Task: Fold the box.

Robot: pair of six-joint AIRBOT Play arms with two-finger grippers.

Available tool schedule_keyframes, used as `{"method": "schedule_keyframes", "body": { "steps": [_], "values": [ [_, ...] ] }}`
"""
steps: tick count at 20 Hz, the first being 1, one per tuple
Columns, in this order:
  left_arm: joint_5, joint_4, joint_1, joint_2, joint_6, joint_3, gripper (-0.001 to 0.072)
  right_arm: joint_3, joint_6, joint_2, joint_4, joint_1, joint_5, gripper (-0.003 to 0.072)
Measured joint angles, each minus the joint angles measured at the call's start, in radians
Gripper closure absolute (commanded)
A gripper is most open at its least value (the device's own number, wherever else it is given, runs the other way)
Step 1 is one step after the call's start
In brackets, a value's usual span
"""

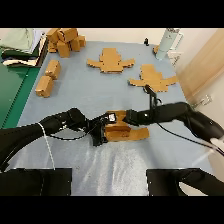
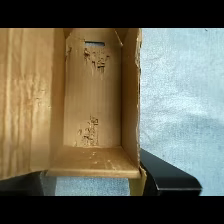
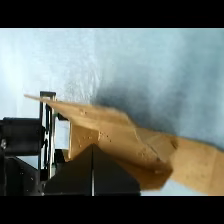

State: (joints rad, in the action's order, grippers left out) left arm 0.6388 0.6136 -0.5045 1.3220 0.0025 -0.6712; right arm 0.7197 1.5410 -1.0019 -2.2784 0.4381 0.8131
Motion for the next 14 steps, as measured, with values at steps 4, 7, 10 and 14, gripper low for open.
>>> {"method": "schedule_keyframes", "body": {
  "steps": [4,7,10,14],
  "values": [
    [0.004,0.0,0.0,0.0,0.0,0.0,0.0229,0.085,0.131,-0.176,-0.019,-0.002,0.014,0.0686],
    [0.005,-0.001,0.0,0.0,0.0,0.0,0.0229,0.107,0.223,-0.284,-0.026,-0.002,0.015,0.0686],
    [0.005,-0.001,0.0,0.0,0.0,0.0,0.0228,0.115,0.297,-0.337,-0.027,-0.002,0.006,0.0686],
    [0.005,0.0,0.0,0.0,0.0,0.0,0.0229,0.119,0.357,-0.357,-0.029,-0.002,0.006,0.0686]
  ]
}}
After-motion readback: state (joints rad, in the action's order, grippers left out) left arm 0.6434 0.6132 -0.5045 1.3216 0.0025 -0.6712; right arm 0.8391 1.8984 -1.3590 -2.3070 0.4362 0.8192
